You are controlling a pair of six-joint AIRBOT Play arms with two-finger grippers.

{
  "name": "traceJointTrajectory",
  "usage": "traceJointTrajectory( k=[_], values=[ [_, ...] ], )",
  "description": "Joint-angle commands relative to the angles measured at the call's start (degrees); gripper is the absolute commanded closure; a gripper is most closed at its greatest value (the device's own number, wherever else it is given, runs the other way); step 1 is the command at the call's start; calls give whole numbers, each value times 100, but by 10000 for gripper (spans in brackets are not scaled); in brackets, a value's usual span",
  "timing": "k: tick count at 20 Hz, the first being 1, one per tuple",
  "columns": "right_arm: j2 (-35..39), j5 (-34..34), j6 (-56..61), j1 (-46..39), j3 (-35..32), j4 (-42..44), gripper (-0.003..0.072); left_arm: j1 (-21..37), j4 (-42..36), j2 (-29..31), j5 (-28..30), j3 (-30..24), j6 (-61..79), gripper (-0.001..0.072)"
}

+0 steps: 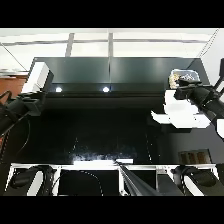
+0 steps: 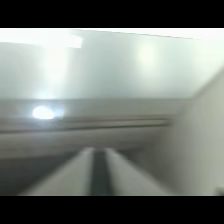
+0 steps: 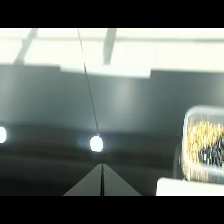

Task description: Fold the box and place the chain.

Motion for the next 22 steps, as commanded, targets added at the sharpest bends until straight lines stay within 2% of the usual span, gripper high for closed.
traceJointTrajectory(
  k=[1,2,3,4,6,8,10,12,14,17,19,21,22],
  values=[
    [2,-896,4,4,-2,199,667,-664,-638,-789,232,-7,271,16],
    [2,-935,2,4,-2,199,611,-907,-629,-986,393,-7,339,-11],
    [-4,-841,-4,-4,-2,162,155,-1126,-592,-1156,540,-4,393,-11],
    [-9,-632,-7,-13,-2,68,-26,-1296,-542,-1279,680,-4,393,-11],
    [-66,173,-2,-33,-2,-289,-31,-1541,-533,-1425,874,-4,472,-11],
    [-238,1139,852,-546,81,-1123,-31,-1624,-511,-1427,846,-4,638,-11],
    [-625,2085,2173,-1812,448,-2562,-30,-1622,-509,-1427,776,-4,640,-11],
    [-1276,2470,1987,-3410,1010,-2824,-30,-1624,-511,-1427,776,-4,638,-11],
    [-2122,2940,1801,-4935,1679,-2026,-30,-1624,-514,-1427,737,-4,638,-9],
    [-3449,4336,208,-6432,2614,455,-29,-1624,-511,-1427,643,-4,640,-7],
    [-4332,5556,-636,-6787,3211,1429,-28,-1624,-511,-1427,640,-7,640,-7],
    [-5125,6773,-1453,-6789,3711,1934,-28,-1622,-474,-1427,654,-7,640,-7],
    [-5442,7079,-1631,-6736,3897,2000,-28,-1622,-439,-1427,656,-7,640,-6]
  ],
)
